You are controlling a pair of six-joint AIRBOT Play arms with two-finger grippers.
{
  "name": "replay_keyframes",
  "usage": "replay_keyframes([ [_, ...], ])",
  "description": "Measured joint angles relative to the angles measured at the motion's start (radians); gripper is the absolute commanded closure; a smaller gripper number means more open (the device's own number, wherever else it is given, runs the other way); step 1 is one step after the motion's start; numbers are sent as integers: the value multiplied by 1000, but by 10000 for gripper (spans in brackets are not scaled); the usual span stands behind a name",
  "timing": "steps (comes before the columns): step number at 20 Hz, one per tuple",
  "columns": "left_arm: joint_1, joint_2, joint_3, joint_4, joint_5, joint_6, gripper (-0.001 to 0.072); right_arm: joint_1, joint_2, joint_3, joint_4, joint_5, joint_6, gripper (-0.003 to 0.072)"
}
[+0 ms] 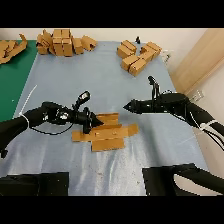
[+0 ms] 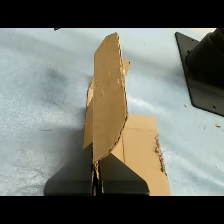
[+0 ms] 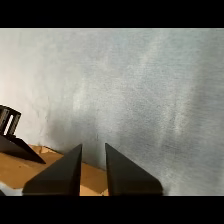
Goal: Fold the box.
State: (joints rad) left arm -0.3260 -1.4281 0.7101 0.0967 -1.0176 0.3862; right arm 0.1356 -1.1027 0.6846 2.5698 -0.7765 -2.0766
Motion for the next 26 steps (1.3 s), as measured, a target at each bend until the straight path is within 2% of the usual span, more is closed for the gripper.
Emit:
replay_keyframes([
  [1, 0, 0, -1, 9, -10, 7, 697, 1, 0, 0, -5, 0, 0, 532],
  [7, 3, 1, -2, 26, -131, 14, 697, 4, 0, 0, -23, 3, 0, 532],
  [15, 6, 2, -2, -101, -337, -175, 697, 4, 0, 0, -53, 18, 0, 532],
  [19, 7, 2, -2, -52, -311, -269, 697, 4, -1, 0, -64, 28, 0, 532],
  [26, 7, -31, -2, 52, -242, -246, 697, 4, -1, 0, -69, 35, 0, 532],
])
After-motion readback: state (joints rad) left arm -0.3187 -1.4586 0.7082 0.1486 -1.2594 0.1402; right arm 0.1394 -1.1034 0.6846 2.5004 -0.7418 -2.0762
